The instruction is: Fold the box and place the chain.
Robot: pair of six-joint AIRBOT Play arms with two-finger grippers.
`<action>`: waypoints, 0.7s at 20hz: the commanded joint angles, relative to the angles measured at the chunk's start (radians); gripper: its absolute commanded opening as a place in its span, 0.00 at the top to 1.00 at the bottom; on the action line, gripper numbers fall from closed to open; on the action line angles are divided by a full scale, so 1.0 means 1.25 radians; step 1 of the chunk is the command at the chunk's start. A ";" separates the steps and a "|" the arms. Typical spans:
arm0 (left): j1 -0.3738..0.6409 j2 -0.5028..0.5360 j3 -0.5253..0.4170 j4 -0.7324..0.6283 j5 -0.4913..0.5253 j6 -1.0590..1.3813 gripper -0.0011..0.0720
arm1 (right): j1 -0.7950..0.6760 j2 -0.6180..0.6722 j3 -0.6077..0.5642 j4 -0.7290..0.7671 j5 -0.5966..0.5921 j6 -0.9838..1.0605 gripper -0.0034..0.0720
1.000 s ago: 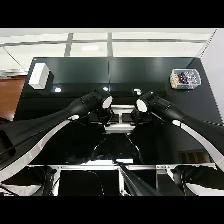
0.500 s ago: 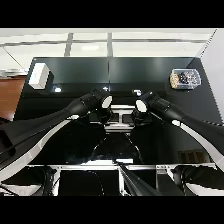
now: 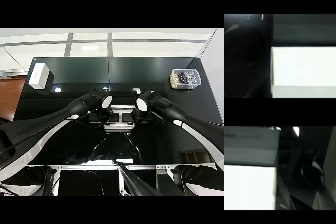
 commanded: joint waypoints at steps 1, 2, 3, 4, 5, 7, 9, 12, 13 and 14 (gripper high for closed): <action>0.000 0.000 0.001 0.005 0.005 0.001 0.95 | 0.000 0.059 0.025 -0.007 0.042 -0.113 0.44; 0.000 0.000 0.001 0.005 0.005 0.001 0.95 | 0.000 0.095 0.025 -0.026 0.057 -0.132 0.46; 0.000 0.000 0.001 0.005 0.006 0.001 0.95 | -0.001 0.138 0.025 -0.063 0.076 -0.144 0.47; 0.000 0.000 0.001 0.005 0.006 0.001 0.95 | -0.005 0.178 0.025 -0.105 0.096 -0.157 0.47; 0.000 0.000 0.001 0.005 0.005 0.001 0.95 | -0.014 0.219 0.025 -0.165 0.116 -0.169 0.47; 0.000 0.000 0.001 0.005 0.006 0.001 0.95 | -0.043 0.283 0.024 -0.344 0.133 -0.176 0.47; 0.000 0.000 0.001 0.005 0.006 0.000 0.95 | -0.108 0.299 0.023 -0.517 0.103 -0.176 0.47; 0.000 0.000 0.001 0.004 0.006 0.000 0.95 | -0.301 0.295 -0.039 -0.520 -0.175 -0.147 0.46; 0.000 0.000 0.001 0.004 0.006 0.000 0.95 | -0.361 0.285 -0.068 -0.501 -0.267 -0.099 0.17; 0.000 0.000 0.001 0.004 0.006 0.000 0.95 | -0.415 0.260 -0.084 -0.453 -0.327 -0.085 0.00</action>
